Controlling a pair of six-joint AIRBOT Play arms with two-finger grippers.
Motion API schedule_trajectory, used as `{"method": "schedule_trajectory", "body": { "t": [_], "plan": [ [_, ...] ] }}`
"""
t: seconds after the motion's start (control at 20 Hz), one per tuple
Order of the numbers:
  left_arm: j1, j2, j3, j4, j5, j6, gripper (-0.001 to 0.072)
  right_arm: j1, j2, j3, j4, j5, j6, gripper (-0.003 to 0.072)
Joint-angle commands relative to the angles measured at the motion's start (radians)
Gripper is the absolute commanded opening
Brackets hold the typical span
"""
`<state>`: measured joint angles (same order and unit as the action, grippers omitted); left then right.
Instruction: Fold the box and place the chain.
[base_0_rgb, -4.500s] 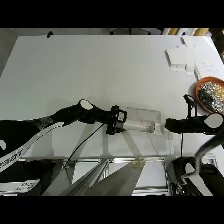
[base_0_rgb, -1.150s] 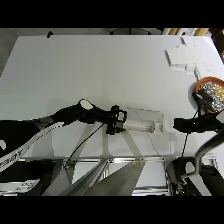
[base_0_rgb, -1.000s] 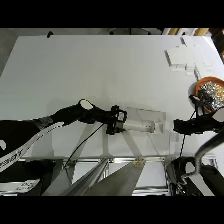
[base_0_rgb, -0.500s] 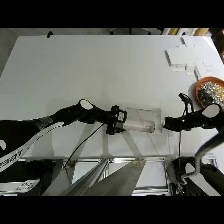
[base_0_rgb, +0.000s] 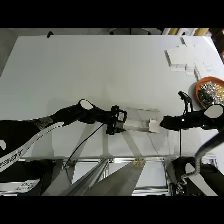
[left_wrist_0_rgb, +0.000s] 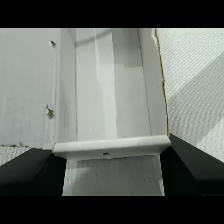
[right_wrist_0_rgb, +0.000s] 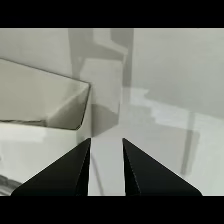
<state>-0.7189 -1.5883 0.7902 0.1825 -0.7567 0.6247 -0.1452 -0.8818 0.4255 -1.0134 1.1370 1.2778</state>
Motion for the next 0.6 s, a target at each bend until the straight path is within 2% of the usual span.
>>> {"method": "schedule_trajectory", "body": {
  "t": [0.0, 0.25, 0.35, 0.5, 0.55],
  "plan": [
    [0.000, 0.000, 0.000, 0.000, 0.000, 0.000, 0.0068, 0.001, 0.080, 0.000, 0.039, 0.028, -0.011, 0.0232],
    [0.000, 0.000, 0.000, 0.000, 0.000, 0.000, 0.0068, 0.001, 0.089, -0.022, 0.128, 0.026, -0.011, 0.0231],
    [0.000, 0.000, 0.000, 0.000, 0.000, 0.000, 0.0068, 0.001, 0.089, -0.049, 0.120, 0.021, -0.011, 0.0232],
    [0.000, 0.000, 0.000, -0.002, 0.000, 0.000, 0.0068, 0.001, 0.090, -0.054, 0.110, 0.022, -0.011, 0.0302],
    [0.000, 0.000, 0.000, -0.002, 0.000, 0.000, 0.0068, 0.001, 0.090, -0.054, 0.122, 0.023, -0.011, 0.0302]
  ]
}}
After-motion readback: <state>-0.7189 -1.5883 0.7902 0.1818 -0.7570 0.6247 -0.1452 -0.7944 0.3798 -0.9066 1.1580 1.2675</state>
